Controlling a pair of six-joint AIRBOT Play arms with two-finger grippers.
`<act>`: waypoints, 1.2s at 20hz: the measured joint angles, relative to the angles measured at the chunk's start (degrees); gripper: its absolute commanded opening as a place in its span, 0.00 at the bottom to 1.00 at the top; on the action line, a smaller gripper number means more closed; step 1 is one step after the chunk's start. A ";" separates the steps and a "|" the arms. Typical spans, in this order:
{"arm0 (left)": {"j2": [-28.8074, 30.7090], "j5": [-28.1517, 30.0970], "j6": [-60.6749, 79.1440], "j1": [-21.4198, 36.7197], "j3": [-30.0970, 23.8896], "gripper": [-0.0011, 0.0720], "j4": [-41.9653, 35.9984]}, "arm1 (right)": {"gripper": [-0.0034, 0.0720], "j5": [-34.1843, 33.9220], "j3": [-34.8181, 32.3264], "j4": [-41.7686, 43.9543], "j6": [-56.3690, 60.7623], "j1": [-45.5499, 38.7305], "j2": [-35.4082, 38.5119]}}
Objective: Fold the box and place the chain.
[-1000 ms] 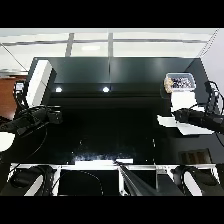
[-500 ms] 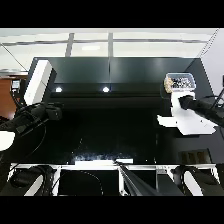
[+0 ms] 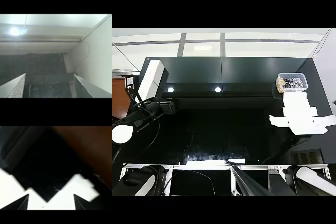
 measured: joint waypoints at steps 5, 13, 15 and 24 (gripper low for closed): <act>-1.01 0.33 0.00 0.00 0.00 0.97 -0.94 | 0.88 6.51 6.34 4.48 -14.51 -11.67 -7.32; -1.22 -0.59 0.00 0.00 0.00 0.97 -1.99 | 0.88 26.73 17.62 21.33 -33.68 -18.01 -24.98; -1.22 -0.74 0.00 0.00 0.00 0.97 -2.56 | 0.87 29.40 19.96 22.80 -34.84 -17.22 -28.39; -1.22 -0.79 -0.02 0.00 0.00 0.97 -3.23 | 0.07 37.00 23.12 22.53 -36.37 -11.76 -33.62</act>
